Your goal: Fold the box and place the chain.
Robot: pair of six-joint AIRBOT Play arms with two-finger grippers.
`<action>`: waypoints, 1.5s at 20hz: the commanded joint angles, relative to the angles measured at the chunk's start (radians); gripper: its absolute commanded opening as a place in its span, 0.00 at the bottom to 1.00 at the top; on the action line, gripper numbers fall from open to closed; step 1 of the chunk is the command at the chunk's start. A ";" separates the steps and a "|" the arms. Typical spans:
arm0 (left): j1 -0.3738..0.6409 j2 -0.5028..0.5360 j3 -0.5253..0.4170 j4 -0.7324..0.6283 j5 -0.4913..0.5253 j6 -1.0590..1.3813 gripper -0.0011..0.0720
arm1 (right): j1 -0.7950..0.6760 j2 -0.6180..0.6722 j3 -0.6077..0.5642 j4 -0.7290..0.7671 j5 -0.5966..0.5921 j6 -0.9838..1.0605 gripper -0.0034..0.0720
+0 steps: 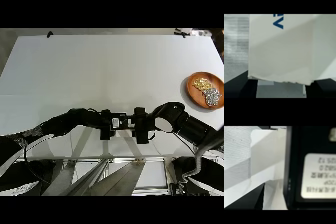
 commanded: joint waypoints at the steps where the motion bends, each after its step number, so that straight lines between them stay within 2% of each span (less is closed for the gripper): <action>1: 0.000 0.000 0.000 0.000 0.005 0.001 0.39 | 0.001 0.000 -0.002 -0.026 -0.017 0.003 0.41; 2: 0.000 0.000 0.000 0.000 0.005 0.001 0.39 | 0.001 0.000 -0.002 -0.027 -0.015 0.003 0.35; 3: 0.000 0.000 0.000 0.000 0.005 0.001 0.39 | 0.001 0.000 -0.002 -0.027 -0.013 0.003 0.34; 10: 0.000 0.000 0.000 0.000 0.005 0.001 0.39 | 0.001 0.024 -0.001 -0.028 -0.011 0.003 0.32; 12: 0.000 0.000 0.000 0.000 0.005 0.001 0.39 | 0.001 0.049 0.000 -0.037 -0.012 0.003 0.24; 16: 0.000 0.000 0.000 0.000 0.005 0.001 0.39 | -0.002 0.067 0.000 -0.048 -0.019 0.003 0.24; 21: 0.000 0.000 0.000 0.000 0.005 0.001 0.39 | -0.002 0.061 0.000 -0.054 -0.094 0.057 0.24; 30: 0.000 0.000 0.000 0.000 0.005 0.001 0.39 | -0.001 0.005 -0.009 -0.054 -0.087 0.113 0.24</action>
